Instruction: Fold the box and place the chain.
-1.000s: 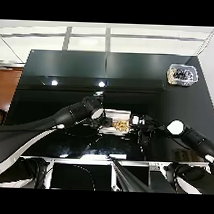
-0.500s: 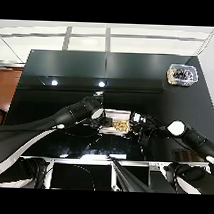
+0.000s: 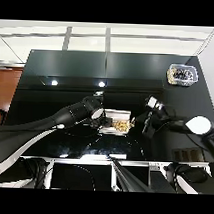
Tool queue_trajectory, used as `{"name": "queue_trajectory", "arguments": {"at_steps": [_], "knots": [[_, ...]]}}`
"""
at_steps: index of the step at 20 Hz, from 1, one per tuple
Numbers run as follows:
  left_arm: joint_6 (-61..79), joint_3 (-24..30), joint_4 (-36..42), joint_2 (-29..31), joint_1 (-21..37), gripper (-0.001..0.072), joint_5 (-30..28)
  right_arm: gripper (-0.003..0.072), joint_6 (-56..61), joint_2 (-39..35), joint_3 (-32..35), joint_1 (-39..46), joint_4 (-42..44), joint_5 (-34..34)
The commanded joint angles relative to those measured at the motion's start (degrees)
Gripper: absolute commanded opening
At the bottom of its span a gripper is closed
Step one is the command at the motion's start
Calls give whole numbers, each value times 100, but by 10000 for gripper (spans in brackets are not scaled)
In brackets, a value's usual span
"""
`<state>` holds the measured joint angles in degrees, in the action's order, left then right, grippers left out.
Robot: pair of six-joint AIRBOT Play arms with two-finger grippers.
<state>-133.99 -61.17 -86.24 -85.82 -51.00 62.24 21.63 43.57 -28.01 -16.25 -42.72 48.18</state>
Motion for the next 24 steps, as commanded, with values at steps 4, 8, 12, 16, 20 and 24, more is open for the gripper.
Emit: {"name": "queue_trajectory", "arguments": {"at_steps": [4,8,12,16,20,24], "knots": [[2,-2,-2,0,2,31,-2,12,1268,-197,-1655,214,9,1696],[2,-2,-4,0,2,31,-9,12,2164,-197,-2841,210,149,2293],[0,4,-4,0,2,31,-17,12,2708,-81,-2728,129,452,2284],[0,4,-4,0,2,31,-22,12,2822,267,-1856,-369,570,1670],[0,4,-2,0,2,31,-24,13,2973,590,-1097,-675,560,883],[2,2,-4,0,2,33,-20,508,3268,579,-994,-518,28,573]]}}
